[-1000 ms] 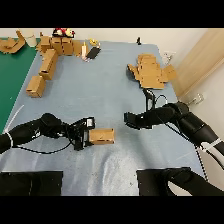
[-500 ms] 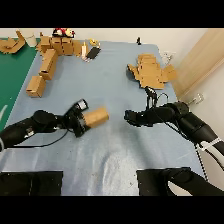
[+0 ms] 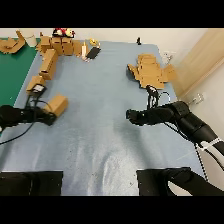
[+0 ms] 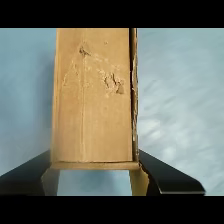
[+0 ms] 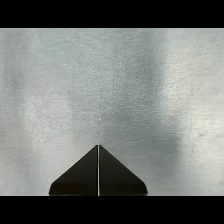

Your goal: Fold the box.

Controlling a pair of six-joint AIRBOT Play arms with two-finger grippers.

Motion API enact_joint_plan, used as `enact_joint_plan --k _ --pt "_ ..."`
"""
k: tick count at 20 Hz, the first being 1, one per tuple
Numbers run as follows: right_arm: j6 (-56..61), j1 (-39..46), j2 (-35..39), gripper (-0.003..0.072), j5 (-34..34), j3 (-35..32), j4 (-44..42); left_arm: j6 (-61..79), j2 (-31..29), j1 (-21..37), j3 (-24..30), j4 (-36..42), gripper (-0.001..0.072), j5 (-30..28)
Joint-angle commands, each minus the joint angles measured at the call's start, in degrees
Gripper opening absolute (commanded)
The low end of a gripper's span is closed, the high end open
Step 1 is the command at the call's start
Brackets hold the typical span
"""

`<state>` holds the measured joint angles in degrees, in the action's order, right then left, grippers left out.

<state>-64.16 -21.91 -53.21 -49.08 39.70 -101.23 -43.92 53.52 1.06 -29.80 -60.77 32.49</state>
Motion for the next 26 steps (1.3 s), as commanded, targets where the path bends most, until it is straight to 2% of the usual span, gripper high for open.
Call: enact_joint_plan --k 1,4,7,10,14,16,20,24,25,26 --pt "0.07 0.02 -0.04 0.0004 0.15 0.04 2.27 -13.00 -1.07 11.21 -0.02 -12.94 0.0508 8.04" --pt "0.07 0.02 -0.04 0.0004 0.17 0.04 2.51 -14.60 -2.60 15.52 -0.02 -12.96 0.0508 7.87" --pt "0.07 0.02 -0.04 0.0004 0.20 0.04 2.49 -14.45 -2.45 17.22 -0.02 -12.96 0.0507 4.24" --pt "0.09 0.02 -0.04 0.0004 0.20 0.04 2.45 -14.47 0.50 17.22 -0.04 -12.92 0.0508 0.55" --pt "0.09 0.02 -0.04 0.0004 0.20 0.04 2.45 -14.49 6.82 17.11 -2.16 -12.33 0.0509 0.50" --pt "0.11 0.02 -0.04 0.0004 0.20 0.04 2.45 -14.47 9.66 17.11 -4.44 -11.78 0.0618 0.48" --pt "0.11 0.02 -0.04 0.0004 0.79 0.04 2.45 -14.45 13.49 17.11 -8.22 -10.97 0.0626 0.46" --pt "0.11 0.02 -0.04 0.0005 1.81 0.04 2.45 -14.29 13.75 17.11 -9.79 -10.97 0.0627 -1.44" --pt "0.11 0.02 -0.04 0.0004 2.21 0.04 2.45 -13.79 13.75 17.11 -9.99 -10.97 0.0679 -1.79" --pt "0.11 0.02 -0.04 0.0005 2.58 0.04 2.45 -13.75 13.77 17.11 -10.05 -10.97 0.0693 -2.54"
